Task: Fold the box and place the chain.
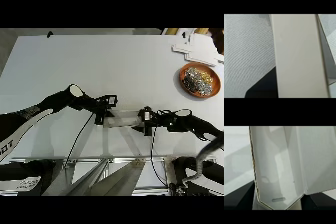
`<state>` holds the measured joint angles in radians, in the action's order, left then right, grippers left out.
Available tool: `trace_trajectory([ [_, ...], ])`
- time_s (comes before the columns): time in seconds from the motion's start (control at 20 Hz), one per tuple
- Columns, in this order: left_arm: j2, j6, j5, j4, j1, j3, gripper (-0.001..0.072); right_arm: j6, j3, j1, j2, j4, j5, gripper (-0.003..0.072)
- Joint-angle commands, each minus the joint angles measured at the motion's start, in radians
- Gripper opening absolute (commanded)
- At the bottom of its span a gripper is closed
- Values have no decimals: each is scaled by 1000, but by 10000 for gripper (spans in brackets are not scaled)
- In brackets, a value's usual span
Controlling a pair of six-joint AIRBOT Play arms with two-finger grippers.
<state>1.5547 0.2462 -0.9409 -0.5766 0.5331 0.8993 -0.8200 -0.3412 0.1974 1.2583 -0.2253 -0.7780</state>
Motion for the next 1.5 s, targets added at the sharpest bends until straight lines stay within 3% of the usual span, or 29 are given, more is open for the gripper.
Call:
trace_trajectory([
  [0.0, 0, 0, 1, 0, 0, 0, 9, 8, 1, 1, 0, -39, 0, 461],
  [0.35, 0, 0, 1, 0, 0, 0, 9, 11, 1, 16, -1, -58, 4, 470],
  [0.55, 0, 0, 1, 0, 0, 0, 9, 10, 1, 16, -2, -32, -2, 673],
  [0.7, 0, 0, 1, 0, 0, 0, 9, 10, 0, -22, -16, -12, -51, 692],
  [0.95, 0, 0, 1, 0, 0, 0, 9, 26, -24, -62, -18, 2, -124, 703],
  [1.2, 0, 0, 1, 0, 0, 0, 9, 37, -59, -63, 18, 1, -122, 700],
  [1.45, 0, 0, 1, 0, 0, 0, 9, 37, -58, -62, 32, -48, -119, 609],
])
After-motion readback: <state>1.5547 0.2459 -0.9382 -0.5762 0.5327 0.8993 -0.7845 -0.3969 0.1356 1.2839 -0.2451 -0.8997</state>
